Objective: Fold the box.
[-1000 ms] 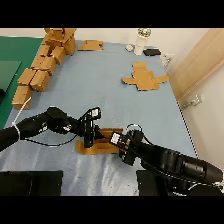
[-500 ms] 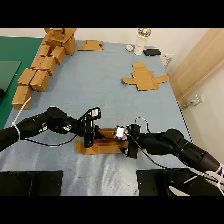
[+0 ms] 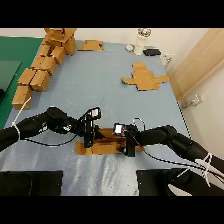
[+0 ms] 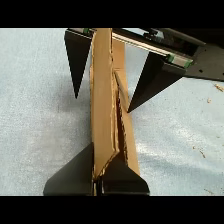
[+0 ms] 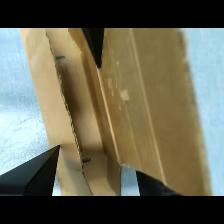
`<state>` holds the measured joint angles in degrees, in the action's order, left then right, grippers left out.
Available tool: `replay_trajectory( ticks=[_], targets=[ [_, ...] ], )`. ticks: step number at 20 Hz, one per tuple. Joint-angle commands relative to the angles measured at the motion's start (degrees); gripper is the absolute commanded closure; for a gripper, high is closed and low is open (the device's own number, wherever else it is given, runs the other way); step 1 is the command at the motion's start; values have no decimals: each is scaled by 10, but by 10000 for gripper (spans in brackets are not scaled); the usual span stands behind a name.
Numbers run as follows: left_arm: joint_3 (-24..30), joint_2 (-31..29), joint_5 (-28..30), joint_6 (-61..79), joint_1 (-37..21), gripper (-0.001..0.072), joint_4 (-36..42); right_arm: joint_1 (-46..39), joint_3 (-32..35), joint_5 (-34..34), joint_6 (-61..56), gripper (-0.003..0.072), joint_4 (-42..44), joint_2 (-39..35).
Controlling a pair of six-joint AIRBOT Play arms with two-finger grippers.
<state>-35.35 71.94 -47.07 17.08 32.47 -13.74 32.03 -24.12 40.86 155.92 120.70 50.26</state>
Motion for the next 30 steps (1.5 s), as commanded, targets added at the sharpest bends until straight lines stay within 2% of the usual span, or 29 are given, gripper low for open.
replay_trajectory(
  ticks=[1, 3, 7, 12, 15, 21, 30],
  targets=[
    [-1, 0, 0, 0, 0, 696, 0, -3, -3, 2, 3, -28, 9, 0],
    [-1, 0, 0, 0, 0, 696, 0, -3, -3, 5, 3, -29, 2, 1],
    [-1, 0, 0, 0, 0, 696, 0, -3, -3, 55, 13, -28, 8, 1],
    [-1, 0, 0, 0, 0, 696, 0, -24, -2, 70, 145, -26, 75, 10],
    [-1, 0, 0, 0, 0, 696, 0, -56, -2, 106, 162, -27, 103, 40],
    [-1, 0, 0, 0, 0, 696, 0, -57, -2, 96, 162, -27, 103, 71],
    [-1, 0, 0, 0, 0, 696, 0, -57, -2, 65, 162, -25, 95, 76]
  ],
)
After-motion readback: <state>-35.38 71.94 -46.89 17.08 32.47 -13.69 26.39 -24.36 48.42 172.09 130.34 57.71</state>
